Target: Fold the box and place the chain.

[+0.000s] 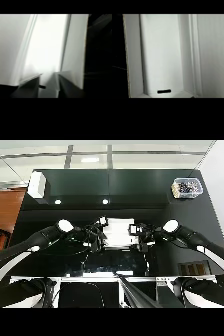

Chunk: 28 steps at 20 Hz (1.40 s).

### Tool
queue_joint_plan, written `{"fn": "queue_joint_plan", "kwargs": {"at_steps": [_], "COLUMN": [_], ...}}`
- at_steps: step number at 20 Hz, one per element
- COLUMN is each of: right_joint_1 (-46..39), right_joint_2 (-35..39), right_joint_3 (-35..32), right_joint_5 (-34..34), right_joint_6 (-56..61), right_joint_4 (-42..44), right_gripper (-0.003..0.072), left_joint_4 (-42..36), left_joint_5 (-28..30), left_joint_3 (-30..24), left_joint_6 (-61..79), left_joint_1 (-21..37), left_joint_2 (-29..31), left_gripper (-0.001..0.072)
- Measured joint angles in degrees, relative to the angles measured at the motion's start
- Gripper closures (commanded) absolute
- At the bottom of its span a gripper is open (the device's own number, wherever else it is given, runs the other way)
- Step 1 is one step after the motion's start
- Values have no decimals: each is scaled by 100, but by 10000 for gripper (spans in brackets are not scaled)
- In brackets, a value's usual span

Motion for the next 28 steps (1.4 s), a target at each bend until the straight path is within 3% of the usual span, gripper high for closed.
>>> {"fn": "queue_joint_plan", "kwargs": {"at_steps": [1, 3, 4, 5, 8, 11, 16, 20, 22, 25, 28], "right_joint_1": [0, 0, 0, 0, 0, 0, 0, 0, 0, 0, 0], "right_joint_2": [0, 0, 0, 0, 0, 0, 0, 0, 0, 0, 0], "right_joint_3": [0, 0, 0, 0, 0, 0, 0, 0, 0, 0, 0], "right_joint_5": [0, -9, -7, -9, -20, -31, -28, -20, -20, -20, -17], "right_joint_6": [0, 11, 9, 11, 22, 24, 22, 20, 20, 20, 20], "right_joint_4": [0, 2, 0, 2, 20, 22, 17, 13, 13, 11, 11], "right_gripper": [288, 288, 288, 288, 288, 288, 287, 287, 287, 287, 287], "left_joint_4": [17, 63, 87, 109, 409, 1274, 3335, 4474, 4363, 2994, 1731], "left_joint_5": [-22, -4, 20, 20, -155, -310, -822, -1340, -1410, -1696, -1884], "left_joint_3": [0, 2, 2, 9, 122, 240, 310, 219, 101, -131, -271], "left_joint_6": [4, 7, 4, 2, -164, -1016, -3615, -5794, -6649, -7025, -6830], "left_joint_1": [-7, -24, -33, -37, 20, 236, 1010, 1700, 2083, 2612, 2763], "left_joint_2": [-2, -4, -4, -2, 85, 455, 1342, 1604, 1574, 1202, 629], "left_gripper": [564, 374, 406, 686, 685, 684, 684, 681, 681, 684, 685]}}
